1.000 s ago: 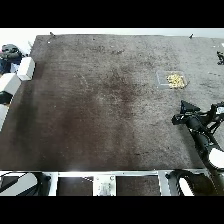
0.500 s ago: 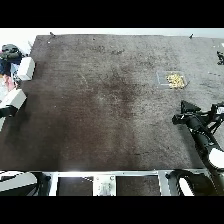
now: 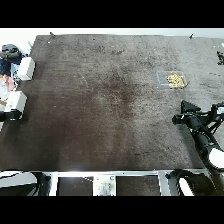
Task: Fold the box and place the chain.
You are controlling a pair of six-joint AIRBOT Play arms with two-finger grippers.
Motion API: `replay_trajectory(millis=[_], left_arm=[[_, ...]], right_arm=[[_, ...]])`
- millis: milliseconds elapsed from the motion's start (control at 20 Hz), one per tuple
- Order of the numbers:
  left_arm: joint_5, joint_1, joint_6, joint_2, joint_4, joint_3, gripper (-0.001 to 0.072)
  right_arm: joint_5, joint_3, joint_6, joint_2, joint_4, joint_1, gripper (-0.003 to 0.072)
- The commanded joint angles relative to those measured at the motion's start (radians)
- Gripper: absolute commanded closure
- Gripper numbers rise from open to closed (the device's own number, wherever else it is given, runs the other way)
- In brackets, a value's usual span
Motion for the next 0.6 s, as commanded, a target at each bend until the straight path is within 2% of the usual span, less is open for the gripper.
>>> replay_trajectory(millis=[0, 200, 550], left_arm=[[-0.008, 0.001, 0.018, 0.011, -0.004, 0.002, 0.0003], [-0.035, 0.001, -0.009, 0.106, 0.0, 0.003, -0.0011], [-0.078, 0.001, -0.039, 0.354, -0.044, 0.003, -0.0011]], right_arm=[[0.0, 0.0, 0.0, 0.0, 0.0, 0.0, 0.0678], [0.0, 0.0, 0.0, 0.0, 0.0, 0.0, 0.0678], [0.0, 0.0, 0.0, 0.0, 0.0, 0.0, 0.0678]])
